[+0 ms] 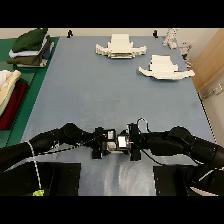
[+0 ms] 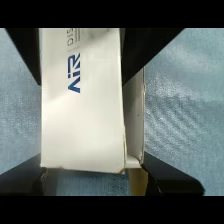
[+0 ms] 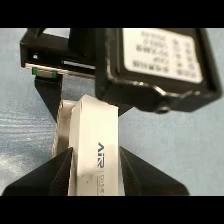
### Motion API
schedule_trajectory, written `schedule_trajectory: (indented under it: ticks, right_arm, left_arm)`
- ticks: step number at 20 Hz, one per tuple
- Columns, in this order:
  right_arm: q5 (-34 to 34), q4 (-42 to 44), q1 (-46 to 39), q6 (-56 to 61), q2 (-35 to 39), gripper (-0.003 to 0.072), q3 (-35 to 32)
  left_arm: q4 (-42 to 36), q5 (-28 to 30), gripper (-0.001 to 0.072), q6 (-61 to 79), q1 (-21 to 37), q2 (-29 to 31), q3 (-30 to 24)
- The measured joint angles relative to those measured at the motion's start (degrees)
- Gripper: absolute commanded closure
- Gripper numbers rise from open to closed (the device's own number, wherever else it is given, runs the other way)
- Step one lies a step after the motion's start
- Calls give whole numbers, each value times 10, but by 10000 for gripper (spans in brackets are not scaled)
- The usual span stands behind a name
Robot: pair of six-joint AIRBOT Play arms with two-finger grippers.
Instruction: Fold the box.
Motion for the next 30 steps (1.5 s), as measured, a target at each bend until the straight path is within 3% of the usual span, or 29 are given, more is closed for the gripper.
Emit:
schedule_trajectory:
  ticks: [10,12,21,22,24,27,30]
  right_arm:
    - [-17,33,0,-5,-1,220,0]
    - [-18,38,0,-5,-1,98,0]
    - [-21,68,0,0,23,101,2]
    - [-22,72,0,18,37,183,3]
    - [-22,74,-2,91,70,683,1]
    - [3,67,-9,217,111,682,-27]
    - [87,97,2,294,137,682,-88]
  left_arm:
    - [0,2,300,0,-1,0,0]
    - [0,2,301,0,-1,0,0]
    - [-1,3,300,-1,-1,0,0]
    - [-1,3,300,-1,-1,0,0]
    - [-1,3,300,-1,-1,0,0]
    - [-1,3,301,-1,-1,0,0]
    - [-1,3,300,-1,-1,0,0]
